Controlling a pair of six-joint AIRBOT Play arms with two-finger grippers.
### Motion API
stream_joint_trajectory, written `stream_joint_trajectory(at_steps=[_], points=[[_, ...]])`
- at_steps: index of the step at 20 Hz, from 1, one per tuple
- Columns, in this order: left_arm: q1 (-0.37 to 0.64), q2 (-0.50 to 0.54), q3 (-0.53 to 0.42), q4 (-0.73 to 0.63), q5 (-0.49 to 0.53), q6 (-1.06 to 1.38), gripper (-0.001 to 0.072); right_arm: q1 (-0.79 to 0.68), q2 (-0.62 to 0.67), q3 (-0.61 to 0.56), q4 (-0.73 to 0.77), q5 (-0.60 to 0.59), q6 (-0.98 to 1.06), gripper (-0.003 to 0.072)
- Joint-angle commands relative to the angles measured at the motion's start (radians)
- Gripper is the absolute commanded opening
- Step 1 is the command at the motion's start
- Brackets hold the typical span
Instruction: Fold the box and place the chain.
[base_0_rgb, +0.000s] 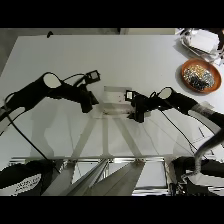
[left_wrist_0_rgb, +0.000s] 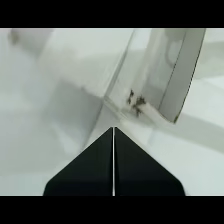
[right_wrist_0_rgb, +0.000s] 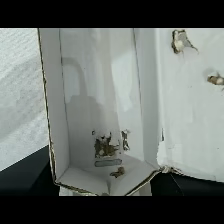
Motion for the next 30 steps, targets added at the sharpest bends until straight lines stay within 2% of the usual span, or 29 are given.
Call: stream_joint_trajectory(at_steps=[1, 4, 6, 12, 18, 23, 28, 30], points=[[0.111, 0.066, -0.026, 0.097, -0.113, -0.392, 0.0003, 0.000, 0.000, 0.000, 0.000, 0.000, -0.001, 0.0300], [0.175, 0.067, -0.106, 0.089, -0.087, -0.511, 0.0003, 0.001, 0.000, 0.000, 0.000, 0.000, -0.001, 0.0300], [0.183, 0.042, -0.144, 0.069, -0.066, -0.551, 0.0003, 0.001, 0.000, 0.000, 0.000, 0.000, -0.001, 0.0300], [0.088, -0.103, -0.146, -0.029, -0.006, -0.548, 0.0003, 0.001, 0.000, 0.000, 0.000, 0.000, -0.001, 0.0300], [0.062, -0.124, -0.146, -0.089, 0.014, -0.525, 0.0004, 0.001, 0.000, 0.000, 0.000, 0.000, -0.001, 0.0300], [0.061, -0.123, -0.146, -0.082, 0.031, -0.525, 0.0003, 0.000, 0.000, 0.000, 0.000, 0.000, -0.001, 0.0300], [0.097, -0.107, -0.146, 0.074, 0.008, -0.620, 0.0002, 0.000, 0.000, 0.000, 0.000, 0.000, -0.001, 0.0300], [0.100, -0.108, -0.146, 0.069, 0.013, -0.619, 0.0002, 0.000, 0.000, 0.000, 0.000, 0.000, -0.001, 0.0300]])
